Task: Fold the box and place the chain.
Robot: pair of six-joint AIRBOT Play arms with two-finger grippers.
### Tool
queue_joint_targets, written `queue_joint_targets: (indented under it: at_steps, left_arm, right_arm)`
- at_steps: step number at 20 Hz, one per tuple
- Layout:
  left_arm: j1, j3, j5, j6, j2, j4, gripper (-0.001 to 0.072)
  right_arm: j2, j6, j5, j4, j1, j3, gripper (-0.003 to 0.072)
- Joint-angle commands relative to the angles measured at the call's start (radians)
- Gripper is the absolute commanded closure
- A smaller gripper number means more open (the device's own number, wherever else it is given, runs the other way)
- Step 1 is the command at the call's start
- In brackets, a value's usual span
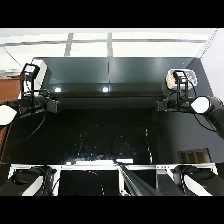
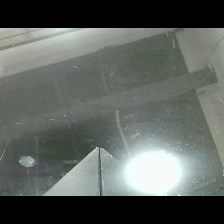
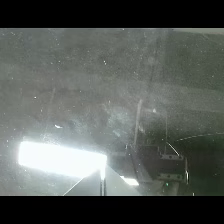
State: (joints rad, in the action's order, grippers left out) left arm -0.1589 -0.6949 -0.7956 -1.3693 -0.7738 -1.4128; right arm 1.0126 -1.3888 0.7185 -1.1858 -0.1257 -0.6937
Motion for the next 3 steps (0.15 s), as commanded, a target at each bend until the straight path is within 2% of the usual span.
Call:
queue_joint_targets:
  at_steps: [1,3]
  left_arm:
    - [0.0,0.002,0.003,0.0,-0.001,0.0,0.0681]
    - [0.0,0.002,0.003,0.0,-0.001,0.0,0.0681]
  right_arm:
    - [0.001,-0.002,0.003,-0.001,0.001,0.0,0.0671]
    - [0.001,-0.002,0.003,-0.001,0.001,0.001,0.0671]
